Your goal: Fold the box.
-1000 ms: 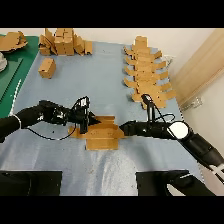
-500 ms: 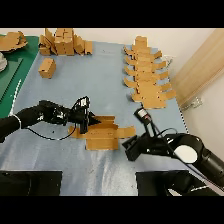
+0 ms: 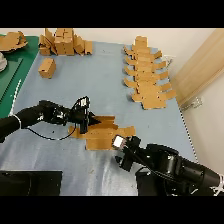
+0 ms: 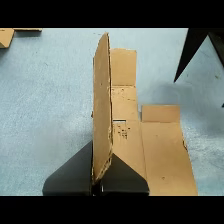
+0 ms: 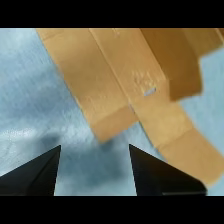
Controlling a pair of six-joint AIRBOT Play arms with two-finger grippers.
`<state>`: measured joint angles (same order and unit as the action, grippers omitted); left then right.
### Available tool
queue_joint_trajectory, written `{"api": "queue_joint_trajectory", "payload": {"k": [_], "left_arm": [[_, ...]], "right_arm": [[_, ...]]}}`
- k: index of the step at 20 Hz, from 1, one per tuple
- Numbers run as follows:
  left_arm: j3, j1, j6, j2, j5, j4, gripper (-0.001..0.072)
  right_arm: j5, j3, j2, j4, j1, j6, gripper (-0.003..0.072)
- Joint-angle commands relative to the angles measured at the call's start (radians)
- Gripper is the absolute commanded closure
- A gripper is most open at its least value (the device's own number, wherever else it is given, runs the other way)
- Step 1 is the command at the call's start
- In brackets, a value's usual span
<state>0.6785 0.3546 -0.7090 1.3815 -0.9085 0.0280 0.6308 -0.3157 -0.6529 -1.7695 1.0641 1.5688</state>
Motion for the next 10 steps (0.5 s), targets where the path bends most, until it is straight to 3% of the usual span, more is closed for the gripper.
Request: {"api": "queue_joint_trajectory", "payload": {"k": [1,10], "left_arm": [[0.001,0.0,0.0,0.0,0.0,0.0,0.0699],[0.001,0.0,0.0,0.0,0.0,0.001,0.0699]], "right_arm": [[-0.146,0.006,-0.109,-0.148,0.02,-0.086,0.0025],[-0.203,-0.018,-0.206,-0.191,0.02,-0.086,0.0025]]}}
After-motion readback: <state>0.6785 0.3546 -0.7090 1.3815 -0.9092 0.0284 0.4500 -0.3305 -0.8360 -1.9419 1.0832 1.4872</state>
